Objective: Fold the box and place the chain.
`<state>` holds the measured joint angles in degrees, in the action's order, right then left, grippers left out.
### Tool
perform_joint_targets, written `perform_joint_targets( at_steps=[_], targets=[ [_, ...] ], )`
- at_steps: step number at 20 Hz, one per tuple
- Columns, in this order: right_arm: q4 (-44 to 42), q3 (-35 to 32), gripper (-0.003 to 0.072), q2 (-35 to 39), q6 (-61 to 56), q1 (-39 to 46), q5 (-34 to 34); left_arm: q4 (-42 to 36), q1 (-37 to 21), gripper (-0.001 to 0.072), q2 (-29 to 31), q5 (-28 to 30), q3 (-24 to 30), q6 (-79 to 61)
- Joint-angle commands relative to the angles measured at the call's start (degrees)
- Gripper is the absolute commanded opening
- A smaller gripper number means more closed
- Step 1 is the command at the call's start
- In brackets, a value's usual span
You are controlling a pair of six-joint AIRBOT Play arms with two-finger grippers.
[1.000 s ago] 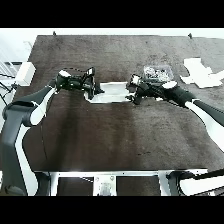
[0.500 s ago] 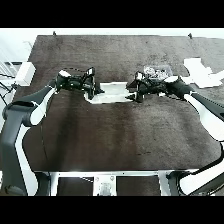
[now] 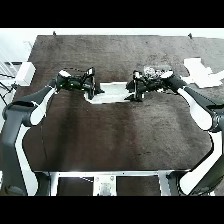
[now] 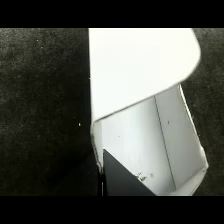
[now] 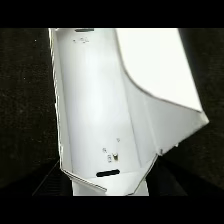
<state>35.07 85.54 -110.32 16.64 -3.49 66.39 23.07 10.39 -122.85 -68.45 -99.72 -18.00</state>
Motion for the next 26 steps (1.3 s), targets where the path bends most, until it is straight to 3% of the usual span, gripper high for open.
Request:
perform_joint_targets(
  at_steps=[1,26],
  targets=[
    [0.35,1.27,0.0635,-1.25,-1.64,-0.07,3.3,0.0,0.02,0.0021,0.04,0.04,0.0,-0.02],
    [-3.1,2.32,0.0635,-5.9,-1.4,-1.77,2.03,-0.42,0.02,0.0021,0.04,0.02,0.0,-0.02]
  ],
)
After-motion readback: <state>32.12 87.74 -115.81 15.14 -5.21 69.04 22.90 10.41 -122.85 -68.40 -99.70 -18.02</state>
